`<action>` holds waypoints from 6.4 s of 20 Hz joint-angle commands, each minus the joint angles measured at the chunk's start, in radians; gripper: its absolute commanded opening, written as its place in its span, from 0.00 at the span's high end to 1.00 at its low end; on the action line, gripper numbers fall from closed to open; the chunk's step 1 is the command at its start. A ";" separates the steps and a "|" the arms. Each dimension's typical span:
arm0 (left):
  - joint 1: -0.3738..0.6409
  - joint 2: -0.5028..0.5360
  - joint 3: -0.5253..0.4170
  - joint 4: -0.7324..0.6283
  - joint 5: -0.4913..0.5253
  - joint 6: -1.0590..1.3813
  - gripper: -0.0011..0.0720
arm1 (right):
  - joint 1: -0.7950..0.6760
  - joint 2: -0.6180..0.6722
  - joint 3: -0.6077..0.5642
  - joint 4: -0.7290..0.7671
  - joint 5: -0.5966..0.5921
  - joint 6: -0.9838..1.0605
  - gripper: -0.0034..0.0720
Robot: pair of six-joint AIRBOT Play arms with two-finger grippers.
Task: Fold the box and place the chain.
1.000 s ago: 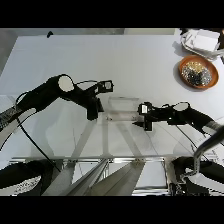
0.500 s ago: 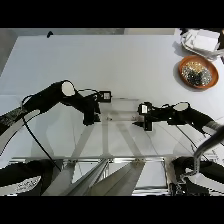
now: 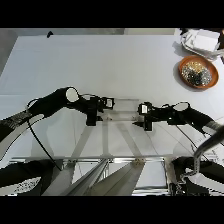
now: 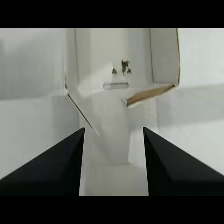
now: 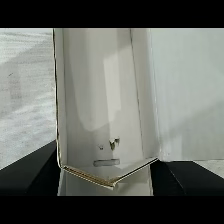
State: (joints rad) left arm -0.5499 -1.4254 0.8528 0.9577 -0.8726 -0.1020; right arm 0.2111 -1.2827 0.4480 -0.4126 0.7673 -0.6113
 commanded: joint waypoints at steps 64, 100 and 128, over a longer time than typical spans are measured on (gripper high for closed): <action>0.228 0.128 -0.191 -0.191 -0.017 -0.852 0.98 | 0.000 0.001 0.001 -0.001 0.000 0.000 0.40; 0.086 0.099 -0.143 -0.447 -0.014 -0.706 0.57 | 0.000 0.001 0.001 -0.001 0.000 0.000 0.40; -0.132 -0.013 0.124 0.058 0.009 -1.392 0.46 | 0.000 0.001 0.001 -0.002 0.000 0.000 0.40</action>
State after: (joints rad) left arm -0.6617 -1.4185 0.9447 0.9943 -0.8501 -1.4425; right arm 0.2111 -1.2827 0.4480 -0.4141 0.7673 -0.6109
